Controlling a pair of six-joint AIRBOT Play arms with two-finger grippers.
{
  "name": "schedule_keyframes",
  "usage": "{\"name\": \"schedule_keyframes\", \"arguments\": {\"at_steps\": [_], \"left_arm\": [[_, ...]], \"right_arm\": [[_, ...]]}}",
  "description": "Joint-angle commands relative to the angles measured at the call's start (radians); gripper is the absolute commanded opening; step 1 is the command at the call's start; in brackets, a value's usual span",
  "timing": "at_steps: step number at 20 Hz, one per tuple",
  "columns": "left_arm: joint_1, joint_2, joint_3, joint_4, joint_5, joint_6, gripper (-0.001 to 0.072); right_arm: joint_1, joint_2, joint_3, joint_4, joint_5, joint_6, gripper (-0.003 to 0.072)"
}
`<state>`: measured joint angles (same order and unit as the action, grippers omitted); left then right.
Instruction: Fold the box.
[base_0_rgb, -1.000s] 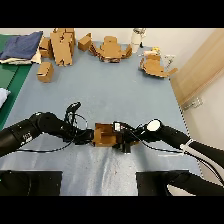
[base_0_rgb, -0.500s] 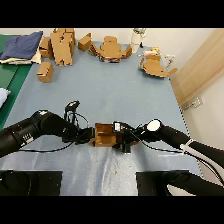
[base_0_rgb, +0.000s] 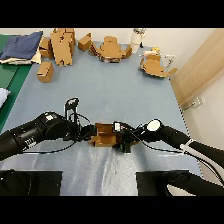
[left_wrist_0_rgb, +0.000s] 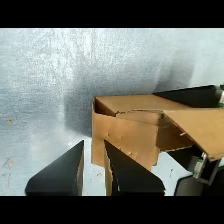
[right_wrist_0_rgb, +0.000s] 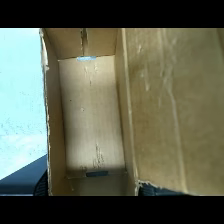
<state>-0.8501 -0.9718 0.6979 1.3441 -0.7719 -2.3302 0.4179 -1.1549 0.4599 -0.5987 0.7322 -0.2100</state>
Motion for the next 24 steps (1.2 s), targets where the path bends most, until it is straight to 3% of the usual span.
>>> {"name": "schedule_keyframes", "arguments": {"at_steps": [1,2,3,4,10,17,24], "left_arm": [[-0.004,-0.001,0.004,0.018,0.014,-0.015,0.0207],[-0.004,-0.001,0.004,0.018,0.015,-0.015,0.0324],[-0.004,-0.002,0.004,0.018,0.013,-0.015,0.0529],[-0.004,-0.005,0.004,0.018,0.013,-0.014,0.0549],[-0.006,-0.093,0.015,0.002,-0.025,-0.015,0.0549],[-0.091,-0.169,0.091,0.002,-0.026,-0.062,0.0548],[-0.110,-0.172,0.100,0.022,-0.039,-0.126,0.0538]], "right_arm": [[0.000,0.001,0.000,0.000,0.000,0.000,0.0504],[0.000,0.001,0.000,0.000,0.000,0.000,0.0504],[0.000,0.001,0.000,0.000,0.000,0.000,0.0504],[0.000,0.001,0.000,0.000,0.000,0.000,0.0504],[0.000,0.001,0.000,0.000,0.000,0.000,0.0504],[0.000,0.001,0.000,0.000,0.000,0.000,0.0505],[0.000,0.001,0.000,0.000,0.000,0.001,0.0505]]}}
